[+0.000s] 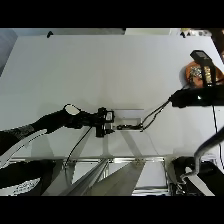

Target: Fold the box and place the chain.

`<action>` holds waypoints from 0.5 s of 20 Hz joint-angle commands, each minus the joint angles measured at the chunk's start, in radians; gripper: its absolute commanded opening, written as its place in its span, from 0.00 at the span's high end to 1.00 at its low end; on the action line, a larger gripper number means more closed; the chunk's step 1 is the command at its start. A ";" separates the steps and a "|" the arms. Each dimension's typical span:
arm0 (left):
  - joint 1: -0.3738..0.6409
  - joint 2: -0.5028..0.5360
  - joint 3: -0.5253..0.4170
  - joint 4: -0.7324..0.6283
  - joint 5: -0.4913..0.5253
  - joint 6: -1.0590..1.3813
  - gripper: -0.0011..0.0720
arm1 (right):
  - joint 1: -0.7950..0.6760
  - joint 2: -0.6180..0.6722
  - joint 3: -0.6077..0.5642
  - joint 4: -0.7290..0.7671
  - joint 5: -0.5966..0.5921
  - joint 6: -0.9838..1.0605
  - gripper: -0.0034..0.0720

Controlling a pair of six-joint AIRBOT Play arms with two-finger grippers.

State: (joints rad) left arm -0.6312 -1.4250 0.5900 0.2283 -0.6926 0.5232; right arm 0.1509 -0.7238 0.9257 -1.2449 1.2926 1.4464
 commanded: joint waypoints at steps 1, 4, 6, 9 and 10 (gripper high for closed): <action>0.000 0.001 0.000 0.000 0.000 0.000 0.70 | 0.088 0.155 0.001 0.154 0.013 -0.007 0.93; 0.000 0.001 0.000 0.000 0.000 0.000 0.70 | 0.141 0.206 0.001 0.304 -0.039 -0.009 0.93; 0.000 0.001 0.000 0.000 0.000 0.000 0.70 | 0.179 0.208 0.001 0.348 -0.082 -0.016 0.93; 0.000 0.001 0.000 0.000 0.000 0.000 0.70 | 0.244 0.199 0.001 0.342 -0.165 -0.016 0.93; 0.000 0.001 0.000 0.000 0.000 0.000 0.70 | 0.262 0.193 0.001 0.332 -0.187 -0.016 0.93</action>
State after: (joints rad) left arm -0.6312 -1.4250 0.5900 0.2283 -0.6926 0.5232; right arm 0.3569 -0.5327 0.9257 -0.9401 1.1843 1.4322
